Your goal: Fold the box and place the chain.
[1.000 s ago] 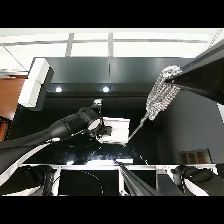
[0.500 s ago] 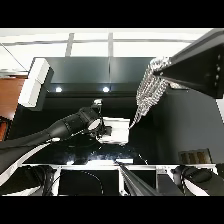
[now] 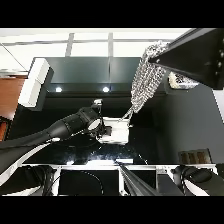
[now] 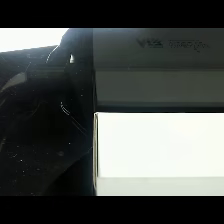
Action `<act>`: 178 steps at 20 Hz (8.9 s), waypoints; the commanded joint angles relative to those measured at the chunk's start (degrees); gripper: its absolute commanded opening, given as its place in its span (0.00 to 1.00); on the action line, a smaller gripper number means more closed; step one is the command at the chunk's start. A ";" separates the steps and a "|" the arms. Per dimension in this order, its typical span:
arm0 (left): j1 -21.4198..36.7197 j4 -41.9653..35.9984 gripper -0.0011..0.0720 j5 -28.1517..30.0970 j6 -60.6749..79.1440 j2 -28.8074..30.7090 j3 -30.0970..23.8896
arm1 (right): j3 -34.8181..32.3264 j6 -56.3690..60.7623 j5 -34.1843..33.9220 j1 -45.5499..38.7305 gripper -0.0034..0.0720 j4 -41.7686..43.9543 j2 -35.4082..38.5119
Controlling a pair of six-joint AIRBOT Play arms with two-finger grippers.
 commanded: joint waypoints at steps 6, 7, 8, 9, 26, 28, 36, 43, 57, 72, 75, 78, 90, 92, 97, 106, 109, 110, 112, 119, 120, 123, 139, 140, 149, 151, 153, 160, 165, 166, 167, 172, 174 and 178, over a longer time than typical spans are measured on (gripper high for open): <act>0.02 0.02 0.05 0.00 0.02 -0.02 0.02 | -0.02 -0.02 -1.29 0.35 0.10 1.86 -1.31; 0.02 0.00 0.05 0.00 0.02 -0.02 0.02 | -0.04 0.00 -0.98 1.11 0.10 1.88 -2.16; 0.02 0.00 0.05 0.00 0.02 -0.02 0.02 | -0.04 0.00 -0.79 2.34 0.10 1.88 -3.28; 0.02 0.02 0.05 -0.02 0.02 -0.02 0.02 | -0.04 0.00 -0.44 3.52 0.10 1.60 -4.37; 0.02 0.02 0.05 0.02 0.02 -0.02 0.02 | -19.12 3.04 10.49 6.14 0.10 -15.65 -6.93; 0.02 0.00 0.05 0.02 0.02 -0.02 0.02 | -22.80 2.80 9.49 7.13 0.10 -13.09 -6.93; 0.02 0.02 0.05 0.02 0.02 -0.02 0.02 | -26.18 -0.15 2.12 8.72 0.10 -2.58 -6.82; 0.02 0.02 0.05 0.02 0.02 -0.02 0.02 | -18.21 -0.46 1.99 8.50 0.10 -0.96 -4.37; 0.02 0.00 0.05 0.28 0.02 -0.02 0.02 | -41.81 0.81 -13.20 11.72 0.10 -11.91 -4.63; 0.02 -1.60 0.05 0.44 -3.96 0.02 0.09 | -50.12 1.27 -12.87 3.17 0.69 -12.22 -0.98; 0.02 -1.51 0.05 0.85 -6.64 0.13 0.46 | -50.12 1.31 -12.39 -6.10 0.69 -13.90 5.60; 0.02 -1.57 0.05 1.73 -6.62 0.13 0.52 | -50.14 1.29 -10.45 -10.95 0.69 -13.92 8.33; 1.73 0.33 0.73 -12.39 22.93 10.25 4.63 | -50.14 1.27 -11.63 -11.28 0.69 -15.72 8.33; 5.84 -1.95 0.73 -11.32 29.55 17.44 -1.20 | -50.14 1.29 -11.65 -11.28 0.69 -18.36 8.33; 30.25 -41.03 0.73 -0.42 81.72 37.53 -22.73 | -50.14 1.29 -14.80 -11.26 0.69 -19.78 8.33; 34.88 -52.65 0.99 16.50 142.70 31.82 -34.53 | -50.14 1.36 -17.55 -11.26 0.69 -19.76 8.33; 32.30 -56.48 0.99 17.20 149.81 25.49 -33.94 | -50.14 1.46 -17.70 -11.26 0.69 -19.76 8.33; 31.69 -58.60 0.99 16.87 151.45 23.50 -33.29 | -50.14 1.46 -17.68 -11.26 0.69 -19.76 8.33; 30.58 -60.43 0.99 16.59 151.86 20.22 -31.91 | -50.14 1.49 -17.68 -11.26 0.69 -19.76 8.33; 26.95 -61.20 0.99 16.57 151.86 15.91 -29.83 | -50.16 1.49 -17.79 -11.26 0.69 -19.76 8.33; 26.77 -61.83 0.99 16.59 151.84 15.52 -29.49 | -50.18 1.49 -17.94 -11.26 0.69 -19.76 8.31; 26.27 -63.12 0.99 16.55 151.75 14.32 -28.35 | -50.73 1.49 -18.38 -11.26 0.69 -19.76 8.31; 25.33 -63.01 0.55 16.79 151.25 13.66 -27.71 | -56.08 -3.30 -37.42 -3.58 0.98 -18.47 3.87; 25.33 -63.01 0.55 16.79 151.27 13.66 -27.71 | -56.00 -4.55 -39.28 -1.86 0.98 -16.76 1.60; 25.33 -63.01 0.55 16.79 151.25 13.66 -27.71 | -55.69 -36.46 -29.75 -0.31 0.97 4.22 -12.61; 25.33 -63.01 0.56 16.79 151.25 13.66 -27.71 | -55.74 -39.28 -27.98 0.57 0.97 3.98 -13.38; 25.33 -63.01 0.56 16.79 151.25 13.66 -27.71 | -55.74 -43.52 -27.91 2.29 0.97 3.89 -13.40; 25.33 -63.01 0.56 16.79 151.27 13.66 -27.71 | -55.74 -48.57 -27.91 6.36 0.97 3.15 -13.38; 25.33 -63.01 0.56 16.79 151.25 13.66 -27.71 | -55.74 -51.34 -27.80 6.36 0.97 2.10 -13.38; 25.33 -63.01 0.56 16.76 151.25 13.66 -27.71 | -55.74 -51.74 -27.76 6.36 0.97 1.95 -13.40; 25.33 -63.01 0.56 16.79 151.25 13.66 -27.71 | -55.74 -51.76 -27.69 6.36 0.97 1.27 -13.40; 25.33 -63.01 0.56 16.76 151.25 13.66 -27.71 | -55.84 -51.76 -26.36 6.36 0.79 -1.75 -13.40; 25.33 -63.01 0.56 16.76 151.25 13.66 -27.71 | -55.87 -51.76 -26.14 6.36 0.79 -1.77 -13.44; 25.33 -63.01 0.56 16.76 151.25 13.66 -27.71 | -55.87 -51.69 -24.59 6.36 0.60 -1.77 -13.44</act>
